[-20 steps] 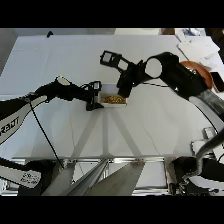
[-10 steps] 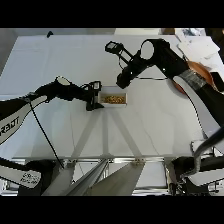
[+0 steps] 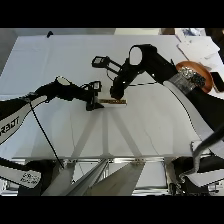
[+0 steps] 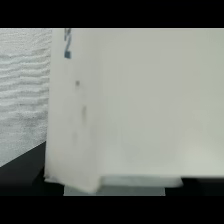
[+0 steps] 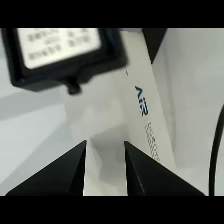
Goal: Fold the box and place the chain.
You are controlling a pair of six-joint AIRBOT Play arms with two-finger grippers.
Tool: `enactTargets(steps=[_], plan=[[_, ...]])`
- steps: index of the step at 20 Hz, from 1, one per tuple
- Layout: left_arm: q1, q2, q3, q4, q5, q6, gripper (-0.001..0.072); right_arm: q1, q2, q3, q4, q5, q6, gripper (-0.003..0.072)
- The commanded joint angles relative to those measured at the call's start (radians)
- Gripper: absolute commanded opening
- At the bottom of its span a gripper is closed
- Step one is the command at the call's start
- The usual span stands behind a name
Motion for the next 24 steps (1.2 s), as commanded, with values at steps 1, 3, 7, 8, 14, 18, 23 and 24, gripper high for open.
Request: enactTargets(steps=[1,3,7,8,14,18,23,24], plan=[[0.000,0.001,0.000,0.000,0.000,0.000,0.0256,0.052,-0.001,-0.019,-0.066,-0.079,-0.017,0.0275],[0.000,0.001,0.000,0.000,0.000,0.000,0.0256,0.073,-0.001,-0.037,-0.099,-0.141,-0.005,0.0275],[0.000,0.001,0.000,0.000,0.000,0.000,0.0256,0.091,0.000,-0.056,-0.151,-0.175,0.005,0.0275],[0.000,0.001,0.000,0.000,0.000,0.000,0.0256,0.093,0.000,-0.062,-0.164,-0.178,0.015,0.0275],[0.000,0.001,0.000,0.000,0.000,0.000,0.0256,0.113,0.000,-0.107,-0.178,-0.241,0.029,0.0217],[0.000,0.001,0.000,0.000,0.000,0.000,0.0256,0.116,0.000,-0.108,-0.181,-0.243,0.035,0.0169],[0.000,0.001,0.000,0.000,0.000,0.000,0.0256,0.116,0.008,-0.108,-0.205,-0.240,0.055,0.0180],[0.000,0.001,0.000,0.000,0.000,0.000,0.0256,0.116,0.008,-0.110,-0.200,-0.237,0.055,0.0187]])
